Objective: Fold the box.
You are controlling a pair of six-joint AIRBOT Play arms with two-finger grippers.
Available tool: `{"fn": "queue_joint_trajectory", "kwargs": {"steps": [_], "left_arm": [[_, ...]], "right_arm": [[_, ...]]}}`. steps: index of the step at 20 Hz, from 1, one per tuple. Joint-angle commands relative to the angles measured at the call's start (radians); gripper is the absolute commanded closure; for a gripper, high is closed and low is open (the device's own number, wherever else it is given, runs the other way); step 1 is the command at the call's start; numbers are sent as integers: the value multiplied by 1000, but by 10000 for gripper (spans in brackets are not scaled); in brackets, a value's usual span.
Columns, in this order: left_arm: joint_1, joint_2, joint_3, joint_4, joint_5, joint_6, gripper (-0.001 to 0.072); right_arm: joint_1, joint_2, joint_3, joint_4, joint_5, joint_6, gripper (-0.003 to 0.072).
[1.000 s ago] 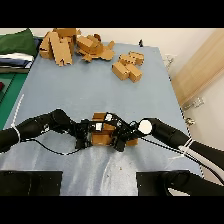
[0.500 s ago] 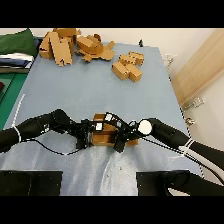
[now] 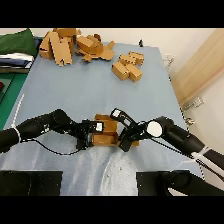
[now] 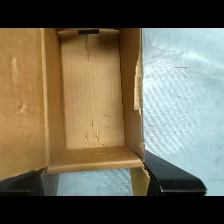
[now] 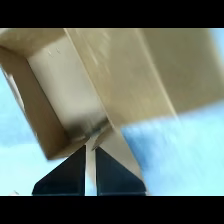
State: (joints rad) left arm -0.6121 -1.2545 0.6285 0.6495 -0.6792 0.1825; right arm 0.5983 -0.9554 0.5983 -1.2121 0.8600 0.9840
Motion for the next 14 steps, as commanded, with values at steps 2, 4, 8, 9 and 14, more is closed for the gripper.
{"fn": "queue_joint_trajectory", "kwargs": {"steps": [2, 4, 8, 9, 14], "left_arm": [[1, 0, 0, 1, -5, 0, 444], [1, 0, 0, 1, -5, 0, 444], [1, 0, 0, 1, -4, 0, 444], [1, 0, 0, 1, -4, 0, 444], [1, 0, 0, 1, -4, 0, 444]], "right_arm": [[0, 132, 1, -266, 53, 291, 605], [0, 191, 1, -391, 115, 456, 684], [-63, 254, -21, -665, 291, 871, 685], [-114, 254, -45, -622, 287, 883, 686], [-244, 221, -203, -359, 90, 809, 685]]}}
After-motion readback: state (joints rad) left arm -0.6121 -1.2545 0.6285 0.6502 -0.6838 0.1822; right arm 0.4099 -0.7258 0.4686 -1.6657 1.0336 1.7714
